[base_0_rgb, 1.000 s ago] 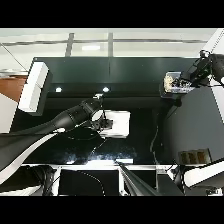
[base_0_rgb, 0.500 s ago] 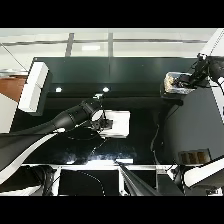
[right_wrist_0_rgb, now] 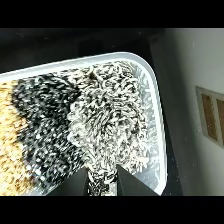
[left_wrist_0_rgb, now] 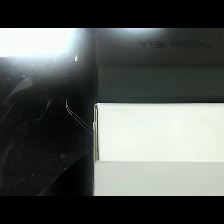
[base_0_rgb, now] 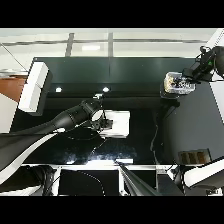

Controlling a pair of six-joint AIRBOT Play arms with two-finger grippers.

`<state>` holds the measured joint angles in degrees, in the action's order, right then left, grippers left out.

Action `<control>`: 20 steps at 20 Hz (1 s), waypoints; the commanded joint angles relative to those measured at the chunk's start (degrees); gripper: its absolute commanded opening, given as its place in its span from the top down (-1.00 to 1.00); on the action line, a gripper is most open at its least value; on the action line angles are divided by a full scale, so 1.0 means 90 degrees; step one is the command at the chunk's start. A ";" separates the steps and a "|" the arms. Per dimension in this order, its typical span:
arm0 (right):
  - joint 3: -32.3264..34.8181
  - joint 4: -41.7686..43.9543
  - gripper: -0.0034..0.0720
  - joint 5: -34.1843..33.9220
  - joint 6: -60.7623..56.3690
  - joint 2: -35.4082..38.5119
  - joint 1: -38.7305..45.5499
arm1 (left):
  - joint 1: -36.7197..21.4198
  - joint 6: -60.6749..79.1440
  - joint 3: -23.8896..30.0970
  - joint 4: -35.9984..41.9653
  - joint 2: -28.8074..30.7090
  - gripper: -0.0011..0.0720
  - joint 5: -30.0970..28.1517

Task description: Fold the box and place the chain.

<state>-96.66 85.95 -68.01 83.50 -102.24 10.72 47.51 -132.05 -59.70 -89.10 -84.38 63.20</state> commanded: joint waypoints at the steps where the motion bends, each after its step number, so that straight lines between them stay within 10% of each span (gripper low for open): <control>1: -0.0080 0.0124 0.86 -0.0121 0.0240 0.0287 0.0000 | -0.0002 0.0002 0.0000 0.0000 -0.0002 0.89 0.0002; 20: -0.1307 0.2339 0.85 -0.0381 0.1642 0.3871 -0.0172 | -0.0002 0.0005 0.0000 0.0121 -0.0005 0.89 0.0107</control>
<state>-105.45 100.49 -69.65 96.16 -70.96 9.23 47.51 -132.03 -59.70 -88.58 -84.38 63.81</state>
